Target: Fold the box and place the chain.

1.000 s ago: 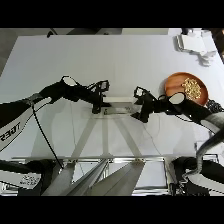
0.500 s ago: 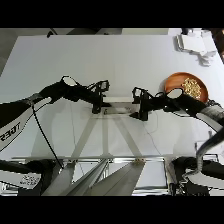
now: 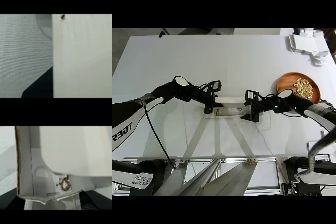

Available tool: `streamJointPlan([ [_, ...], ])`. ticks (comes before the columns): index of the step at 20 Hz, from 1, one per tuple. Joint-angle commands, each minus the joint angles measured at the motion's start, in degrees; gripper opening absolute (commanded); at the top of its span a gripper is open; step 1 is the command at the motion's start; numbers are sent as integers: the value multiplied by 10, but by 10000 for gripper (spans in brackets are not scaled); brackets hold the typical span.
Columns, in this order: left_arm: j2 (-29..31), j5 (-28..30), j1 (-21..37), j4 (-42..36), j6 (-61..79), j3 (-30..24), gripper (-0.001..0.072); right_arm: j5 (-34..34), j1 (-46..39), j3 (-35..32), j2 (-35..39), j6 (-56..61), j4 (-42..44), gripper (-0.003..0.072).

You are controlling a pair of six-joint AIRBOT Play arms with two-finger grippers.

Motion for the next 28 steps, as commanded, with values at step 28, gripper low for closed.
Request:
streamJointPlan([
  [28,0,1,0,0,0,0,9,-13,18,3,-24,-16,28,386],
])
